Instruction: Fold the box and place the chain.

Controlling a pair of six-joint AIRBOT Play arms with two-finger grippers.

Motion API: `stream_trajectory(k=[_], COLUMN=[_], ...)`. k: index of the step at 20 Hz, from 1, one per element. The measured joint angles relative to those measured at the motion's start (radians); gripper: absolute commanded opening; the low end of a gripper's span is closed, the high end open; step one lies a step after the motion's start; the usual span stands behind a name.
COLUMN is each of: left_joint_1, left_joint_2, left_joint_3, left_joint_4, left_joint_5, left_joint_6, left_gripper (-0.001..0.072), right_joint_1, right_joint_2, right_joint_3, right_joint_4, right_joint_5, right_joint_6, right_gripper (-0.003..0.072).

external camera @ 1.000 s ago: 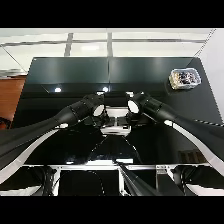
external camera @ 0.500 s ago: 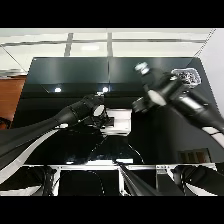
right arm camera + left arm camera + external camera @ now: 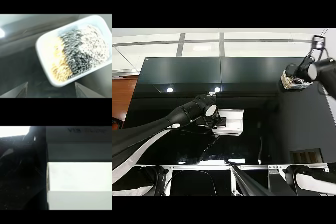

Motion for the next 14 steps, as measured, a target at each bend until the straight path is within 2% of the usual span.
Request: stream_trajectory(k=[1,3,5,7,10,14], left_joint_1=[0.0,0.0,0.0,0.0,0.0,0.0], left_joint_2=[0.0,0.0,0.0,0.0,0.0,0.0], left_joint_3=[0.0,0.0,0.0,0.0,0.0,0.0], left_joint_4=[0.0,0.0,0.0,0.0,0.0,0.0], left_joint_5=[0.0,0.0,0.0,0.0,0.001,0.001], left_joint_6=[0.0,0.0,0.001,0.001,0.001,0.001], left_gripper=[0.003,0.003,0.003,0.003,0.003,0.003], right_joint_1=[-0.049,-0.12,-0.166,-0.192,-0.209,-0.216], right_joint_2=[-0.072,-0.209,-0.329,-0.42,-0.504,-0.546], right_joint_3=[0.081,0.252,0.405,0.507,0.582,0.615], right_joint_4=[0.053,0.159,0.282,0.382,0.489,0.54], right_joint_5=[0.049,0.161,0.251,0.306,0.352,0.381], right_joint_6=[0.027,0.061,0.082,0.1,0.124,0.133], right_gripper=[0.0695,0.059,0.0589,0.059,0.0589,0.0589])
